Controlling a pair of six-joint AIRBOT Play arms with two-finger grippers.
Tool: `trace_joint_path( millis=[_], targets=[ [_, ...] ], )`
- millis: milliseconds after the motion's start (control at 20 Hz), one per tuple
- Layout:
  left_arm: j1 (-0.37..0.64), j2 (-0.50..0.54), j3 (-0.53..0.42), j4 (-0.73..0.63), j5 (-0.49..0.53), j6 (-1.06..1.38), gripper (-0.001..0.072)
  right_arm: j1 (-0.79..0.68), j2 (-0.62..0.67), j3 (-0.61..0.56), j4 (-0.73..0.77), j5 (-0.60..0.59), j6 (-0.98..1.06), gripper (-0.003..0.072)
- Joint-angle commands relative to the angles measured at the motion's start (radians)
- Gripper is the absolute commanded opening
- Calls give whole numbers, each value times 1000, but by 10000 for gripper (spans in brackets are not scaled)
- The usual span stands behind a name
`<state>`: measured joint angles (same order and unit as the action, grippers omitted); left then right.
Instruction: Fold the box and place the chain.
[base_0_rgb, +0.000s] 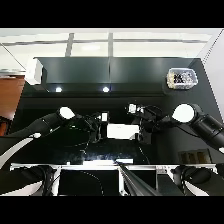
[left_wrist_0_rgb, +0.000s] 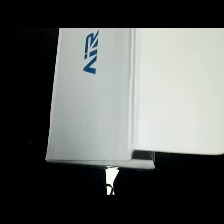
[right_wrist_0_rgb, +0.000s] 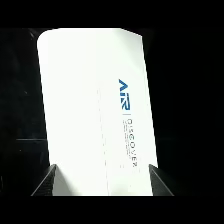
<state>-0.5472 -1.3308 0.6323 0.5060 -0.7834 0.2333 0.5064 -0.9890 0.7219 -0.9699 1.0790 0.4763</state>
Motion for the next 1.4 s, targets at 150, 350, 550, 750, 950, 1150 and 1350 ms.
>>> trace_joint_path(
  millis=[150, 350, 550, 750, 950, 1150, 1350],
  targets=[
    [-2, 0, 0, 8, 6, -3, 504, 17, 1, -2, -95, -35, 18, 698],
    [-2, 0, 0, 8, 6, -3, 504, 35, -1, -2, -103, -101, 18, 697],
    [-2, 0, 0, 7, 6, -3, 504, 53, -2, -2, -108, -142, 18, 697],
    [-2, -1, 1, 5, 27, -24, 504, 53, 1, 11, -68, -9, 18, 698],
    [-2, -1, 1, 5, 27, -24, 504, 60, 1, 10, -109, -11, 66, 697],
    [-2, -1, 1, 5, 27, -24, 504, 63, -12, 3, -136, -76, 71, 697],
    [-2, -1, 1, 5, 27, -24, 504, 80, -31, -2, -148, -119, 71, 696]
  ],
)
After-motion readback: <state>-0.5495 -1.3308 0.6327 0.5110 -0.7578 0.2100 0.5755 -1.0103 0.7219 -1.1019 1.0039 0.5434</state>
